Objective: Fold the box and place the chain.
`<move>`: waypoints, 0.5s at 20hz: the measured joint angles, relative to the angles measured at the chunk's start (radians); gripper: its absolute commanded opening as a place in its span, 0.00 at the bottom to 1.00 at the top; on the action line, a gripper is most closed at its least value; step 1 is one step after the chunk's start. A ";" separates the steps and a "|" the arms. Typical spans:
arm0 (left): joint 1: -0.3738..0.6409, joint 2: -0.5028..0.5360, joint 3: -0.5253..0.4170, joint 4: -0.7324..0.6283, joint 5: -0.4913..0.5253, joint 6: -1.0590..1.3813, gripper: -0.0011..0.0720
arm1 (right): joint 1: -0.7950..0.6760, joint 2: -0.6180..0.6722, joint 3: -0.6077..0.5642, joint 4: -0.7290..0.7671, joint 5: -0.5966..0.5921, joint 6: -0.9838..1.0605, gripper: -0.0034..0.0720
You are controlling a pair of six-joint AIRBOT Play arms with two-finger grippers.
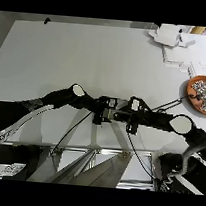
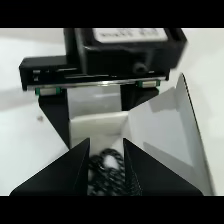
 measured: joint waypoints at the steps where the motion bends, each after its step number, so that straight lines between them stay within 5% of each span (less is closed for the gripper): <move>1: 0.000 0.000 0.000 0.000 0.000 0.000 0.30 | -0.011 0.013 0.014 -0.053 0.024 0.014 0.36; 10: 0.000 0.000 0.000 0.000 0.000 0.000 0.30 | -0.326 0.071 0.045 -0.408 0.328 -0.009 0.34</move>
